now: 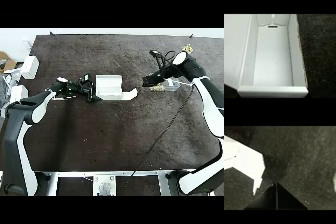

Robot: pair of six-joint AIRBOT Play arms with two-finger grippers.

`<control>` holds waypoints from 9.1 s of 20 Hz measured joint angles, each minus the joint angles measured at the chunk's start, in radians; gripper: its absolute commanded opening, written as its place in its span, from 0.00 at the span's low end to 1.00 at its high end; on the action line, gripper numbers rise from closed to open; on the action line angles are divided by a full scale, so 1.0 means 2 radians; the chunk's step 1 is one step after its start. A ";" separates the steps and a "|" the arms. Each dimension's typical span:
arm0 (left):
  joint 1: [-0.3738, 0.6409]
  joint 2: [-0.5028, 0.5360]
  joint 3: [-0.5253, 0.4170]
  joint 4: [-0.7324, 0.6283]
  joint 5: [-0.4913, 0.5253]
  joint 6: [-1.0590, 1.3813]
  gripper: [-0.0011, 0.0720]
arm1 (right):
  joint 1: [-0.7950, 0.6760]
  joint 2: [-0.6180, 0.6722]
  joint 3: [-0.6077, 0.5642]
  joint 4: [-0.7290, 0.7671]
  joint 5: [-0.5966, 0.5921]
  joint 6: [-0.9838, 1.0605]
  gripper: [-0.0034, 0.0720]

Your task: Fold the box and place the chain.

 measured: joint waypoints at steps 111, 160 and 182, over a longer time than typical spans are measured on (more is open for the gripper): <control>0.000 0.000 0.000 -0.002 -0.002 0.000 0.17 | 0.231 -0.133 0.175 -0.287 0.055 0.463 0.49; 0.000 0.000 0.000 -0.002 -0.001 0.000 0.17 | -0.021 -0.051 0.084 -0.189 -0.039 0.233 0.05; 0.000 0.000 0.000 -0.002 0.000 0.000 0.17 | 0.105 0.329 0.084 -0.296 -0.168 0.184 0.04</control>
